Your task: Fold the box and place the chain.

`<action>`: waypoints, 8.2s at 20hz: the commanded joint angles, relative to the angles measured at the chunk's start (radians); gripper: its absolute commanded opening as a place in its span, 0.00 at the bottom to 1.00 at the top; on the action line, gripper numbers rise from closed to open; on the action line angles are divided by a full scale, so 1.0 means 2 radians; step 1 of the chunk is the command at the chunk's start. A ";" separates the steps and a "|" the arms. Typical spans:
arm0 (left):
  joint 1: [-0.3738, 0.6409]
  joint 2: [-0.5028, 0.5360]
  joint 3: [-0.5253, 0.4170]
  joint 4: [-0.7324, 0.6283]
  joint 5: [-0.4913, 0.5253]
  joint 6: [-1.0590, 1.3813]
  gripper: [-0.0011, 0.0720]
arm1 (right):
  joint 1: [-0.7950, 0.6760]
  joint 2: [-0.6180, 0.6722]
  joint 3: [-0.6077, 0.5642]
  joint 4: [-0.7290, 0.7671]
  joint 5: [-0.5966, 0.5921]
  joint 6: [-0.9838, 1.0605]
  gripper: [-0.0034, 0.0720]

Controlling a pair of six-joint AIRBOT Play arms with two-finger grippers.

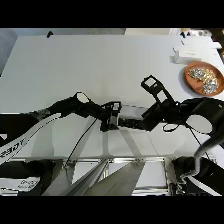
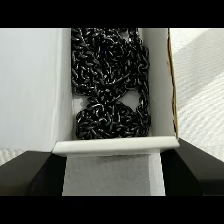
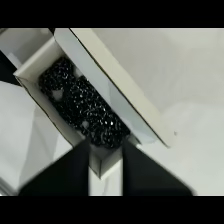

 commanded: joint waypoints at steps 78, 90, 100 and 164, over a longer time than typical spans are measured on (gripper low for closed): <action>0.000 0.000 0.000 0.000 0.000 0.000 0.25 | -0.036 -0.141 0.022 0.105 0.050 -0.326 0.10; 0.000 0.000 0.000 0.000 0.000 0.000 0.25 | -0.036 -0.141 0.012 0.133 0.047 -0.328 0.10; 0.000 0.000 0.000 0.000 0.000 0.000 0.25 | -0.036 -0.141 0.007 0.133 0.042 -0.328 0.13; 0.000 0.000 0.000 0.000 0.000 0.000 0.25 | -0.036 -0.128 -0.005 0.148 0.018 -0.354 0.52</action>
